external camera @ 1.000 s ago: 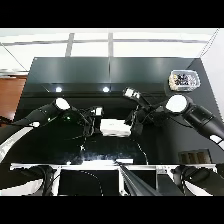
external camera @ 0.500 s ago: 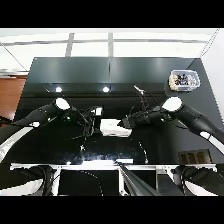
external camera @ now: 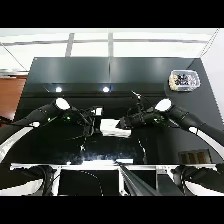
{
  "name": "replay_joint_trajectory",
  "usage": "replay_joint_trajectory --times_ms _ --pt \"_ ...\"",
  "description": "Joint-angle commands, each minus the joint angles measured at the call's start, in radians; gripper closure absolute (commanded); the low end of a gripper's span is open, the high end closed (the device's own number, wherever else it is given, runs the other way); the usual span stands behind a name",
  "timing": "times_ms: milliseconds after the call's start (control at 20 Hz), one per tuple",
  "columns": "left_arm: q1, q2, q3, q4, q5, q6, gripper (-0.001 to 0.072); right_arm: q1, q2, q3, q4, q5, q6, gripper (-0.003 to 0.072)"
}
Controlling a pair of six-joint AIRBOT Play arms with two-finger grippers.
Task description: Fold the box and place the chain.
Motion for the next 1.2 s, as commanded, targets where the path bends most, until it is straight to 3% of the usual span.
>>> replay_joint_trajectory --times_ms 0,300,550,600,750,800,1150 --pt "0.0 0.0 0.0 0.0 0.0 -0.001 0.0356 0.011 -0.009 -0.001 -0.036 -0.021 0.021 0.0674" --pt "0.0 0.0 0.0 0.0 -0.002 -0.001 0.0357 0.008 0.018 0.001 -0.044 -0.01 0.006 0.0674" --pt "0.0 0.001 0.0 0.0 0.0 0.0 0.0349 -0.131 0.23 0.032 -0.1 0.087 0.025 0.0674" --pt "0.0 0.001 0.003 0.003 0.0 -0.001 0.0321 -0.183 0.28 0.036 -0.114 0.108 0.029 0.0674" --pt "0.003 0.011 0.014 0.005 -0.002 -0.003 0.0048 -0.337 0.405 0.037 -0.118 0.153 0.039 0.0674" --pt "0.003 0.019 0.016 0.006 -0.002 -0.011 -0.0004 -0.383 0.436 0.037 -0.117 0.167 0.039 0.0674" --pt "0.033 0.199 0.027 0.208 -0.06 -0.216 -0.0005 -0.655 0.555 0.094 -0.118 0.338 0.009 0.0674"
